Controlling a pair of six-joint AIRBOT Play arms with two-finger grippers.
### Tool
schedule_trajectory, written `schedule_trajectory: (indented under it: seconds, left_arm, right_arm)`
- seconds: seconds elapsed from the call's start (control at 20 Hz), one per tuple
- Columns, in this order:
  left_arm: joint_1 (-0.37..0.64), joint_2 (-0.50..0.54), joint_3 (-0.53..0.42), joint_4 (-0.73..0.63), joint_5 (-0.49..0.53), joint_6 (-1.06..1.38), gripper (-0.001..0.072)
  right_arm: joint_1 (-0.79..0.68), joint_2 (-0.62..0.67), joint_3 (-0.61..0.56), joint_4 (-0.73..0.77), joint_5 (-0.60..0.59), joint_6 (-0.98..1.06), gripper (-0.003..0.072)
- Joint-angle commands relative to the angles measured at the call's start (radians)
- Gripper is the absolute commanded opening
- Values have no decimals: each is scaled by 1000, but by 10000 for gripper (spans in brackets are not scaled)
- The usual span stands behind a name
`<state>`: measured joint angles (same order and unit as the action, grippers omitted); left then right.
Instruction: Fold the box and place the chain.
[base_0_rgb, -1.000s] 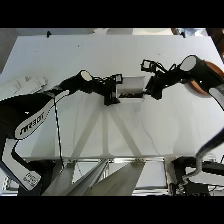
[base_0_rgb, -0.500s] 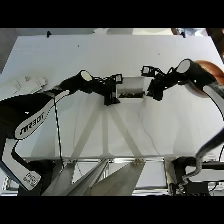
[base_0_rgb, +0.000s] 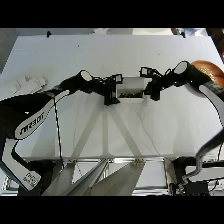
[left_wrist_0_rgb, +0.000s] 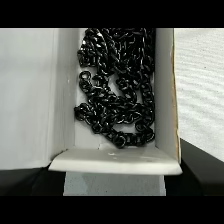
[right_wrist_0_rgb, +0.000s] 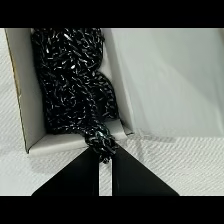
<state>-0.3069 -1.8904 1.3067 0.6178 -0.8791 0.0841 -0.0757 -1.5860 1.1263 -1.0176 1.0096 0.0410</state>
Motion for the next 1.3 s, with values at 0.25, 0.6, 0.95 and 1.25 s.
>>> schedule_trajectory:
  seconds: [0.25, 0.6, 0.95, 1.25]
  left_arm:
    - [0, 1, 0, 0, 0, 0, 214]
    - [0, 1, -1, 0, 0, 0, 214]
    - [0, 1, -1, 0, 0, 0, 214]
    - [0, 1, 0, 0, 0, 0, 214]
  right_arm:
    - [0, 94, 0, -108, -3, 93, 12]
    - [53, 153, 0, 98, 53, 82, 12]
    - [104, 153, 0, 138, 46, 94, 424]
    - [65, 155, 74, 472, -35, 159, 286]
